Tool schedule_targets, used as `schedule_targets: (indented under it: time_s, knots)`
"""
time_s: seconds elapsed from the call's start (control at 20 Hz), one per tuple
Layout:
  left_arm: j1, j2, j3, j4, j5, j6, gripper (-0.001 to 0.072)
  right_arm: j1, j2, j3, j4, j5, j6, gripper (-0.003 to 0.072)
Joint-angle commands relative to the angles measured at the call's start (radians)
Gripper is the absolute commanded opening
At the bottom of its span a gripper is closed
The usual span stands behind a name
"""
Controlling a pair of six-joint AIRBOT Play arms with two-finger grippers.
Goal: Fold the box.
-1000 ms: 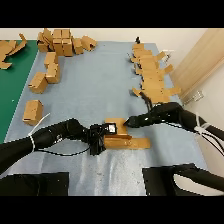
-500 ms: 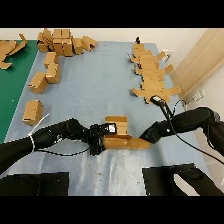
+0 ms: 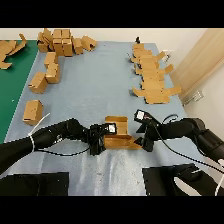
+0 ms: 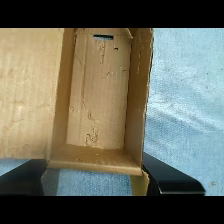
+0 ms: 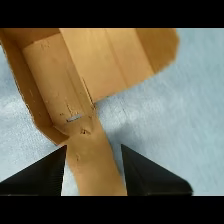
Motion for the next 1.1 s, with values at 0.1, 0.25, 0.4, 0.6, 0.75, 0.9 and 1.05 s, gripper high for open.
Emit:
schedule_targets:
  time_s: [0.1, 0.25, 0.4, 0.6, 0.75, 0.9, 1.05]
  knots:
    - [0.000, 0.000, 0.000, 0.000, 0.000, 0.000, 0.0519, 0.081, -0.076, -0.007, -0.071, 0.058, -0.071, 0.0534]
    - [0.000, 0.000, 0.000, 0.000, 0.000, 0.000, 0.0519, 0.081, -0.076, -0.007, -0.190, 0.062, -0.070, 0.0534]
    - [0.000, 0.000, 0.000, 0.000, 0.000, 0.000, 0.0519, 0.082, -0.076, -0.007, -0.174, 0.058, -0.071, 0.0534]
    - [0.000, 0.000, 0.000, 0.000, 0.000, 0.000, 0.0519, 0.082, -0.077, -0.007, -0.007, 0.063, -0.088, 0.0534]
    - [0.000, 0.000, 0.000, 0.000, 0.000, 0.000, 0.0519, 0.082, -0.079, -0.007, 0.032, 0.086, -0.090, 0.0534]
    - [0.000, 0.000, 0.000, 0.000, 0.000, 0.000, 0.0519, 0.082, -0.101, -0.008, 0.039, 0.081, -0.090, 0.0502]
    - [0.000, 0.000, 0.000, 0.000, 0.000, 0.000, 0.0520, 0.082, -0.125, -0.008, 0.076, 0.077, -0.090, 0.0260]
